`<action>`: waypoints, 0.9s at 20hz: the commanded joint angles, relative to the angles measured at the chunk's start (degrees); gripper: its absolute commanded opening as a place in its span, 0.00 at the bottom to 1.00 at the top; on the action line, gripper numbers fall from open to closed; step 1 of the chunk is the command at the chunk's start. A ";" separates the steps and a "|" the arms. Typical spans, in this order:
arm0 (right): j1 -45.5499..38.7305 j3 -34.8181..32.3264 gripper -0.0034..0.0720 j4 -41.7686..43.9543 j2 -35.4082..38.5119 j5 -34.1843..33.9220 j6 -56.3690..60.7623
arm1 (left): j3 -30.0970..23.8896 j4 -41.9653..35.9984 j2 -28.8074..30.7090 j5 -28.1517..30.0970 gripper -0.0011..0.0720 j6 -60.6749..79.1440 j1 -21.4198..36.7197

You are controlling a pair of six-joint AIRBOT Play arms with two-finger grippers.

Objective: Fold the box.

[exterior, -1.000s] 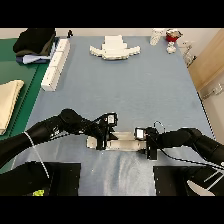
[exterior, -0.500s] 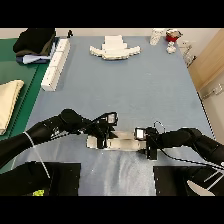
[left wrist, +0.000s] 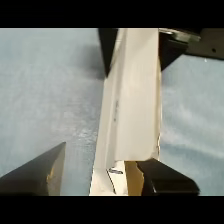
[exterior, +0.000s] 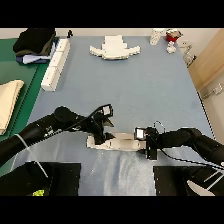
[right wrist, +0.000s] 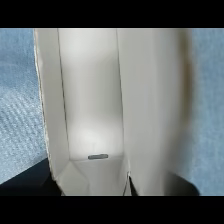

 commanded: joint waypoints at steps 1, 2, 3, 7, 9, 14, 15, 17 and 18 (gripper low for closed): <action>0.04 0.02 0.72 0.00 0.07 0.02 0.00 | 0.02 12.59 6.54 -4.83 0.57 -21.92 4.55; 0.04 0.02 0.72 0.00 0.07 0.02 0.00 | 0.02 18.21 8.81 -8.26 0.34 -29.40 5.95; 0.04 0.02 0.72 0.00 0.07 0.02 0.00 | 0.02 22.60 10.71 -12.28 0.05 -35.12 6.97; 0.04 0.02 0.72 0.00 0.07 0.02 0.00 | -0.57 20.59 13.31 -23.10 0.04 -55.78 5.62; 0.04 0.02 0.72 0.00 0.07 0.02 0.00 | -2.03 12.11 12.50 -19.43 0.04 -58.69 -0.63; 0.04 0.02 0.72 0.00 0.04 0.02 0.00 | -0.33 2.45 5.49 0.68 0.04 -64.11 -19.76; 0.04 0.02 0.72 0.00 0.04 0.02 0.00 | 0.90 0.13 4.11 3.78 0.04 -64.08 -20.37; 0.04 0.02 0.72 0.00 0.07 0.02 0.00 | 3.93 -2.03 1.14 7.50 0.04 -64.08 -19.69; 0.04 0.02 0.72 0.00 0.07 0.02 0.00 | 5.38 -1.88 -0.28 8.44 0.04 -64.08 -18.88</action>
